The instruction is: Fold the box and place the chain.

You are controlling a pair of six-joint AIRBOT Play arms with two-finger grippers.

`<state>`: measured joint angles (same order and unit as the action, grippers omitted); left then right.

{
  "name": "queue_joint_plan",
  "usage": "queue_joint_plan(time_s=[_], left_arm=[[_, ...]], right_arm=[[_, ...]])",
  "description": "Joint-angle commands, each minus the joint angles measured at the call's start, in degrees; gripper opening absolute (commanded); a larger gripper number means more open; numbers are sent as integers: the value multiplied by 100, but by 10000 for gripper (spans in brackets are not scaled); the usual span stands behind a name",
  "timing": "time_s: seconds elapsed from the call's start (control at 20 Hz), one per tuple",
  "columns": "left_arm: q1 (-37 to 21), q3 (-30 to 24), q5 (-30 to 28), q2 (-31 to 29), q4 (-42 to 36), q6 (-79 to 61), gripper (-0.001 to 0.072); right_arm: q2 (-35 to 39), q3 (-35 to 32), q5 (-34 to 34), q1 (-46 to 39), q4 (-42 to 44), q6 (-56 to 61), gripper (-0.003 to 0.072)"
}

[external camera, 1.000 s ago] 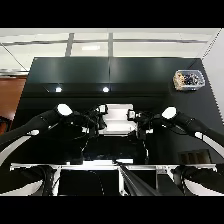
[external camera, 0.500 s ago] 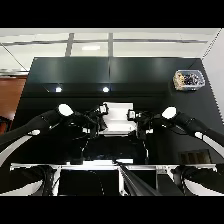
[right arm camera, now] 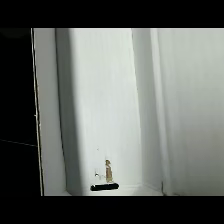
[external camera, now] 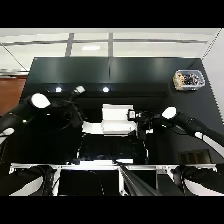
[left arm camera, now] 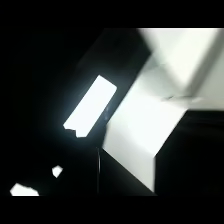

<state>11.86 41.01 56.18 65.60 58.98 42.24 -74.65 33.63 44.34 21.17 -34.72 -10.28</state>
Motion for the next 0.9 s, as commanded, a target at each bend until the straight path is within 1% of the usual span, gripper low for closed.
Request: queue_joint_plan(time_s=[0.0, 0.05, 0.1, 0.2, 0.25, 0.3, 0.35, 0.5, 0.6, 0.7, 0.8, 0.85], left_arm=[[-892, -170, 446, -116, 1558, 3611, 26], [-1174, -321, 520, -22, 1248, 4175, 27], [-1438, -461, 702, 118, 597, 4070, 27], [-1805, -793, 1062, 492, -1082, 2608, 25], [-1849, -935, 1108, 710, -1729, 2168, 25], [-1812, -1014, 1102, 905, -2192, 1895, 24], [-1661, -1036, 1097, 1108, -2485, 1615, 24], [-852, -909, 968, 1499, -2754, 789, 23], [-409, -616, 942, 1613, -2743, 688, 24], [-227, -319, 1049, 1615, -2597, 688, 25], [-236, -111, 1187, 1615, -2588, 697, 40], [-240, -22, 1250, 1615, -2490, 699, 175]], right_arm=[[4, 0, 0, 7, 0, 0, 479], [4, 0, 2, 7, 0, 0, 479], [4, 0, 2, 7, 0, -2, 479], [4, 0, 0, 7, 0, 0, 479], [4, 0, 0, 7, 0, 0, 478], [4, 0, 0, 7, 2, 0, 479], [4, 0, 0, 7, 2, 0, 479], [4, 0, 0, 7, 2, 0, 478], [4, 0, 0, 7, 2, 0, 479], [4, 0, 0, 7, 2, 0, 479], [4, 0, 0, 7, 2, 0, 479], [4, 0, 0, 7, 2, 0, 478]])
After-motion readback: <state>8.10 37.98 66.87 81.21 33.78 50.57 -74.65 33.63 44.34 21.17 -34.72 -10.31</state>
